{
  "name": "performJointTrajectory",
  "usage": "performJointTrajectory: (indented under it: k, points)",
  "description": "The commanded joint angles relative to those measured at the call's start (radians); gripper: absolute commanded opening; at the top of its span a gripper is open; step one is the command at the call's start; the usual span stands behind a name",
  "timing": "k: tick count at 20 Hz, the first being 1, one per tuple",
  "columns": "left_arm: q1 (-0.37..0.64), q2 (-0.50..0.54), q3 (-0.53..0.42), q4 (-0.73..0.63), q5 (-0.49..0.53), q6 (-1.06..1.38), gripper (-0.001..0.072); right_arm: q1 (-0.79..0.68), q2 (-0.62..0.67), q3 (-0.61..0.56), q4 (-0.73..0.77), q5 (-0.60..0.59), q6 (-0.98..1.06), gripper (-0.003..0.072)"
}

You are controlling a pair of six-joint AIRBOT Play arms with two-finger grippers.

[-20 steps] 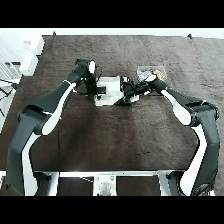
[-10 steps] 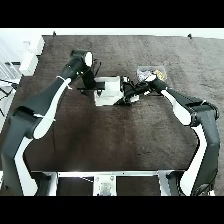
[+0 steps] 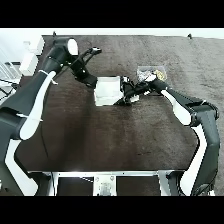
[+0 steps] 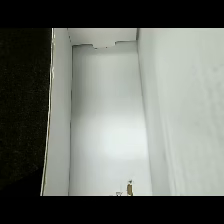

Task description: Fold the box and place the chain.

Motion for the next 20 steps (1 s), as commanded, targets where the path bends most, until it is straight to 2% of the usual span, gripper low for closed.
performJointTrajectory:
  k: [1,5,6,8,11,13,15,17,20]
  points:
    - [0.123,0.004,-0.044,-0.227,0.045,0.299,0.0553,0.001,0.000,0.000,0.000,0.000,0.000,0.0457]
    - [0.267,0.004,-0.167,-0.494,-0.094,0.690,0.0555,0.001,0.000,0.000,0.000,0.000,0.000,0.0456]
    - [0.284,0.003,-0.206,-0.500,-0.074,0.798,0.0567,0.001,0.000,0.000,0.000,0.000,0.000,0.0456]
    - [0.299,0.003,-0.282,-0.506,0.042,0.906,0.0576,0.001,0.000,0.000,0.000,0.000,0.000,0.0456]
    - [0.296,0.004,-0.308,-0.508,0.192,0.921,0.0574,0.001,0.000,0.000,0.000,0.000,0.000,0.0456]
    - [0.294,0.003,-0.311,-0.590,0.189,0.941,0.0575,0.001,0.000,0.000,0.000,0.000,0.000,0.0456]
    - [0.294,-0.006,-0.332,-0.697,0.158,1.174,0.0717,0.001,0.000,0.000,0.000,0.000,0.000,0.0456]
    - [0.293,-0.030,-0.354,-0.772,0.075,1.325,0.0717,0.001,0.000,0.000,0.000,0.000,0.000,0.0456]
    - [0.275,-0.067,-0.360,-0.760,0.100,1.329,0.0717,0.001,0.000,0.000,0.000,0.000,0.000,0.0456]
